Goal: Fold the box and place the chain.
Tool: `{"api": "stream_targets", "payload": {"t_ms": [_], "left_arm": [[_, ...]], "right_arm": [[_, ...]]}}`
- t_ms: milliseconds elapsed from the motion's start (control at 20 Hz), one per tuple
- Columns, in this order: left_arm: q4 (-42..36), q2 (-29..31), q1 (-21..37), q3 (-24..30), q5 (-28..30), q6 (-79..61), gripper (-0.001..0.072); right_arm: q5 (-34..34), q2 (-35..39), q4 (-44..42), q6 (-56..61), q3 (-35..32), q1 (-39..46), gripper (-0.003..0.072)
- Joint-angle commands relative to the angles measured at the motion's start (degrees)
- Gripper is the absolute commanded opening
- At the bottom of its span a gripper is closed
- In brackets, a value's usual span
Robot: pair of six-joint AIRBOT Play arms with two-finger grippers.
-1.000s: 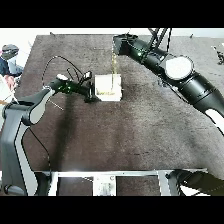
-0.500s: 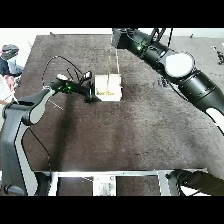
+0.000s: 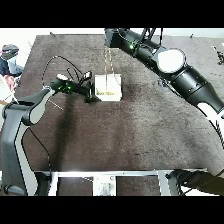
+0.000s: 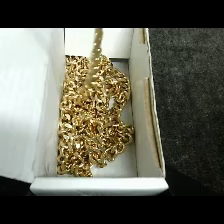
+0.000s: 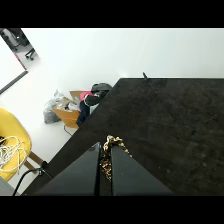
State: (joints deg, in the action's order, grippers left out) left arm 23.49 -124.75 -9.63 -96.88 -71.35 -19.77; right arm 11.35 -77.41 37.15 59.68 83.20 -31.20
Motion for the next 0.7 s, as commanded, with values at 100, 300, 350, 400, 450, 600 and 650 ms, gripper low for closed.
{"api": "stream_targets", "payload": {"t_ms": [100,300,350,400,450,600,650], "left_arm": [[0.02,0.04,0.04,-0.02,0.02,-0.02,0.0415],[0.02,0.04,0.04,-0.02,0.02,-0.02,0.0415],[0.00,0.04,0.04,-0.02,0.02,-0.02,0.0415],[0.02,0.04,0.04,-0.02,0.00,-0.02,0.0414],[0.02,0.04,0.04,-0.02,0.02,-0.02,0.0415],[0.00,0.04,0.04,-0.02,0.02,-0.02,0.0414],[0.00,0.04,0.04,-0.02,0.02,-0.02,0.0415]], "right_arm": [[1.99,-0.70,0.31,-0.15,1.79,-0.31,0.0014],[2.49,-0.72,1.97,-0.13,1.77,-0.33,0.0014],[3.65,-0.72,3.13,-0.13,1.73,-0.24,0.0014],[5.01,-0.72,4.76,-0.09,1.27,-0.15,0.0015],[6.14,-0.72,5.57,0.13,0.57,0.15,0.0015],[7.50,-0.74,5.53,0.33,-3.15,0.59,0.0014],[7.52,-1.09,5.53,0.31,-4.35,0.59,0.0014]]}}
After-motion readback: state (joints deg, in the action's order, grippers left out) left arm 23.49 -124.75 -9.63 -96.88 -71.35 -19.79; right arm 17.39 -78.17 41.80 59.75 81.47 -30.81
